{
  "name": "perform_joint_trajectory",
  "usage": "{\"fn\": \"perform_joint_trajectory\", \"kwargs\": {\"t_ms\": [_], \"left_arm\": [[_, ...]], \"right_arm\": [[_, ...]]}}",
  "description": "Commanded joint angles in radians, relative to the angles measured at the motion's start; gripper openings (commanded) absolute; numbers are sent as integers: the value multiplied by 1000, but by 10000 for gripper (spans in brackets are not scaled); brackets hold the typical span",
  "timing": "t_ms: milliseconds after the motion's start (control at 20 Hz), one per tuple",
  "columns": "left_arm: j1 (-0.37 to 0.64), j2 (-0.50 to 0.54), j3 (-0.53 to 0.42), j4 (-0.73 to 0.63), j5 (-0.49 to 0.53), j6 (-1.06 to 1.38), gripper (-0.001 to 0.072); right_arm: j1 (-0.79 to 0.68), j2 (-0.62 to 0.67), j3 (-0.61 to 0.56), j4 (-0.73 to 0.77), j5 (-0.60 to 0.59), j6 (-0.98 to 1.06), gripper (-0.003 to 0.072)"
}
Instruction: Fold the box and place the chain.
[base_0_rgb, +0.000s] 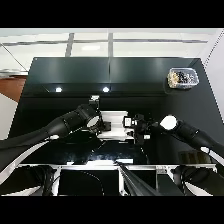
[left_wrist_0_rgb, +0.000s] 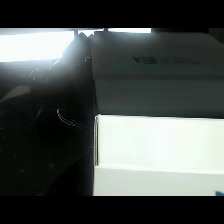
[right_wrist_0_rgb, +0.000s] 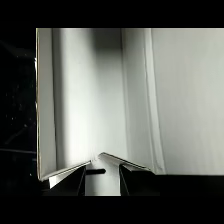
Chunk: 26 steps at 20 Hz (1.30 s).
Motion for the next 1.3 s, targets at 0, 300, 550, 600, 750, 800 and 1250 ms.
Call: {"fn": "perform_joint_trajectory", "kwargs": {"t_ms": [0, 300, 550, 600, 750, 800, 1250], "left_arm": [[0, -1, 0, -12, 2, 0, 32], [0, -1, 0, -12, 3, 0, 32], [0, -1, 0, -12, 3, 0, 32], [0, -1, 0, -12, 3, 0, 32], [0, -1, 0, -12, 2, 0, 32], [0, -1, 0, -12, 3, 0, 32], [0, -1, 0, -12, 2, 0, 32]], "right_arm": [[2, -1, 1, 89, 1, 1, 237], [2, -29, 1, 195, 0, 23, 237], [1, -35, 0, 158, 4, 24, 238], [1, -35, 0, 135, 12, 37, 239], [1, -35, 0, 109, 21, 65, 373], [1, -35, 0, 110, 21, 65, 373], [-4, -28, 1, 109, 21, 78, 35]]}}
